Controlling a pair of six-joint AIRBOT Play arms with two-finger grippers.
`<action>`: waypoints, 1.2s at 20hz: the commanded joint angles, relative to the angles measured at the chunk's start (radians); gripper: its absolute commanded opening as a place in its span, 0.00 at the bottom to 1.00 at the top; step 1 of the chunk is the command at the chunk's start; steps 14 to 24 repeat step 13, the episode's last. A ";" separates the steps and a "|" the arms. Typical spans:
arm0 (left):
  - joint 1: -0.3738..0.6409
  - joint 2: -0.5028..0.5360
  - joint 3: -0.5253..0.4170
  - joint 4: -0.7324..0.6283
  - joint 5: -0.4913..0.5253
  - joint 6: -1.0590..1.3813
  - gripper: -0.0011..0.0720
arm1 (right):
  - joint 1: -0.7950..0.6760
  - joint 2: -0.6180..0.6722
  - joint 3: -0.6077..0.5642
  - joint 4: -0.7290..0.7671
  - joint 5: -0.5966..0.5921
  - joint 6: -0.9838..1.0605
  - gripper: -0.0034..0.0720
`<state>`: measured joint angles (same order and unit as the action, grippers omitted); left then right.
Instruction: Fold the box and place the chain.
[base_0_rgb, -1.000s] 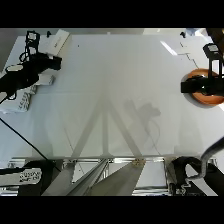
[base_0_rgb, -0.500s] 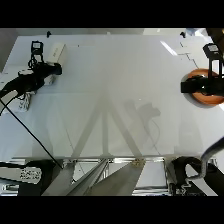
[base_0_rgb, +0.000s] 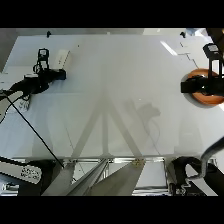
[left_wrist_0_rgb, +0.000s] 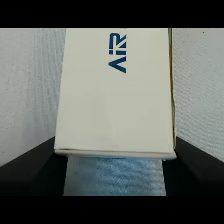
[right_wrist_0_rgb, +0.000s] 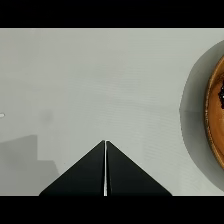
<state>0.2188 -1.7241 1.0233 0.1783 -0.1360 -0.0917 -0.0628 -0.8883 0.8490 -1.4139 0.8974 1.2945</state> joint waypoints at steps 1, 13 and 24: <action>0.003 0.000 -0.001 0.005 0.004 0.000 0.91 | -0.001 0.001 0.001 0.000 0.000 0.000 0.07; 0.003 0.208 -0.001 0.005 -0.007 -0.005 0.96 | -0.001 0.001 0.001 0.000 0.000 0.000 0.07; 0.003 0.208 -0.001 0.005 -0.007 -0.005 0.96 | -0.001 0.001 0.001 0.000 0.000 0.000 0.07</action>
